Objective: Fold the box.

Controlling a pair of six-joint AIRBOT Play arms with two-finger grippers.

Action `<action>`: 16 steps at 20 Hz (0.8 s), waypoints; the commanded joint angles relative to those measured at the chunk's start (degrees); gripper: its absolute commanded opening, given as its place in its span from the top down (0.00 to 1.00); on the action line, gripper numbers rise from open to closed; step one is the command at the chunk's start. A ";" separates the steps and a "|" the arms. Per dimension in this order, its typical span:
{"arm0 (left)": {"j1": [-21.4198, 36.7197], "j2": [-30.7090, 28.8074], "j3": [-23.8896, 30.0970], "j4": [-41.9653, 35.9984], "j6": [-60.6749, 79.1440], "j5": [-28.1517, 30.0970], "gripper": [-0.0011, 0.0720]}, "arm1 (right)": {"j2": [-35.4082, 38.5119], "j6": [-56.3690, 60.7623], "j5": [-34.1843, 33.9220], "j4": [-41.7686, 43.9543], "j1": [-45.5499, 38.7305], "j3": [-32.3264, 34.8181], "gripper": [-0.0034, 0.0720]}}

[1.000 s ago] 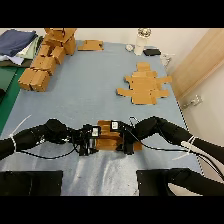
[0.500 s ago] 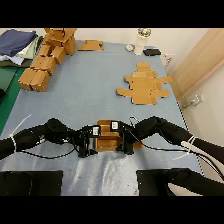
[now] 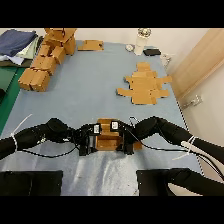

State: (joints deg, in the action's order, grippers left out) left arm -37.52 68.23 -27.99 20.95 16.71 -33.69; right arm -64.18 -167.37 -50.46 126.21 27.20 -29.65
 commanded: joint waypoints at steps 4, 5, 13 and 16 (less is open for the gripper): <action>-0.37 1.03 -1.18 4.44 -4.17 -1.90 0.04 | -0.02 -0.02 0.02 0.00 0.04 -0.02 0.33; -0.39 1.03 -1.18 4.79 -4.17 -2.08 0.04 | -0.02 -0.02 0.02 0.00 0.04 -0.02 0.33; -0.33 1.03 -1.25 5.16 0.61 -2.86 0.04 | -0.02 -0.02 0.02 0.00 0.04 -0.02 0.33; -0.33 1.03 -1.25 4.72 0.63 -2.73 0.04 | -0.02 -0.02 0.02 0.00 0.04 -0.02 0.33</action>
